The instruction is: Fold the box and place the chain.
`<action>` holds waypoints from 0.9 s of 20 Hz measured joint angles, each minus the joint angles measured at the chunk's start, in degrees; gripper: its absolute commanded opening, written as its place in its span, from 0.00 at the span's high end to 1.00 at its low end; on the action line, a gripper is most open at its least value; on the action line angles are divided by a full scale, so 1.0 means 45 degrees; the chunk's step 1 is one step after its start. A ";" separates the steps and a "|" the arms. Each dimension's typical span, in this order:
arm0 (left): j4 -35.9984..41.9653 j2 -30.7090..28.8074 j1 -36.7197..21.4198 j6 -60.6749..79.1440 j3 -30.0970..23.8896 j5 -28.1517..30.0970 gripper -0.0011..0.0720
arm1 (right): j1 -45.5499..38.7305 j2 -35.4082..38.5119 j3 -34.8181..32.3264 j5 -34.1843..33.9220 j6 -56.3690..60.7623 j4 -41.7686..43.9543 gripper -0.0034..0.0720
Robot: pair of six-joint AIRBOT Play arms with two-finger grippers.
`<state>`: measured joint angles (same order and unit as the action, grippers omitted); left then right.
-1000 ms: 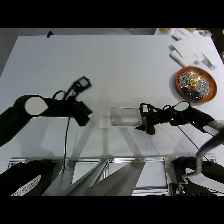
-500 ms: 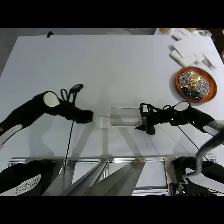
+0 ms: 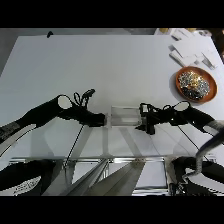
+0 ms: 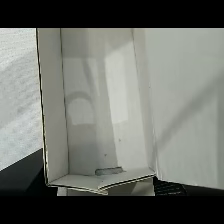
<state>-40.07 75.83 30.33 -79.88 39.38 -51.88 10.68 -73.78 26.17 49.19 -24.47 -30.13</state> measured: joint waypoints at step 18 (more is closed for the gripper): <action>0.0355 -0.0923 0.1511 -0.0272 0.0049 0.2293 0.57 | 0.0000 0.0000 0.0000 0.0005 -0.0005 0.0000 0.61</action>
